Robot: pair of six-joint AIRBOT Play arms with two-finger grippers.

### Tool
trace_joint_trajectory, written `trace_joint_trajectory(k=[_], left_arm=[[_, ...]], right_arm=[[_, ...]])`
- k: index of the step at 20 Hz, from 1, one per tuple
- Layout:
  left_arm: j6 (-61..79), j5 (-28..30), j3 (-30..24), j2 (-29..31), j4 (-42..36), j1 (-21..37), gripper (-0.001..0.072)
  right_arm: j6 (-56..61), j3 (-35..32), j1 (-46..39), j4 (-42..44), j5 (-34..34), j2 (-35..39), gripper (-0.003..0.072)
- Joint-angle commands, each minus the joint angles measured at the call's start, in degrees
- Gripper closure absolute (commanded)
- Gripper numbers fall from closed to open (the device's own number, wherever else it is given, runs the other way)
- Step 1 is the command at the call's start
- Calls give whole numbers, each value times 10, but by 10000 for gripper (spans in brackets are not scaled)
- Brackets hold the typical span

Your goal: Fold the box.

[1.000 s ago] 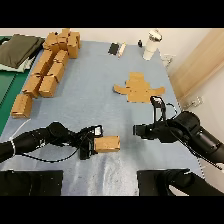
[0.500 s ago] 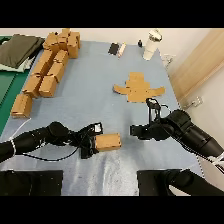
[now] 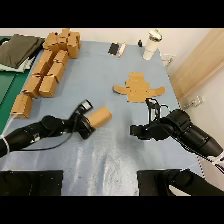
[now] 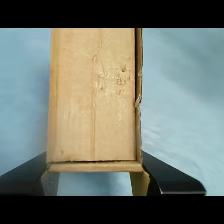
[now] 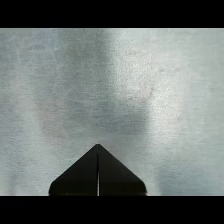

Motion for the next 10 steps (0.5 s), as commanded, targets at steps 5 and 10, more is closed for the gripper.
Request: trace_joint_trajectory(k=[5, 10], left_arm=[[-114, -52, 1, 24, 97, 252, 191], [-260, -156, 1, 28, 298, 410, 184]], right_arm=[[-7, 0, 0, -5, 0, 0, 680], [-7, 0, 0, -11, 1, 0, 680]])
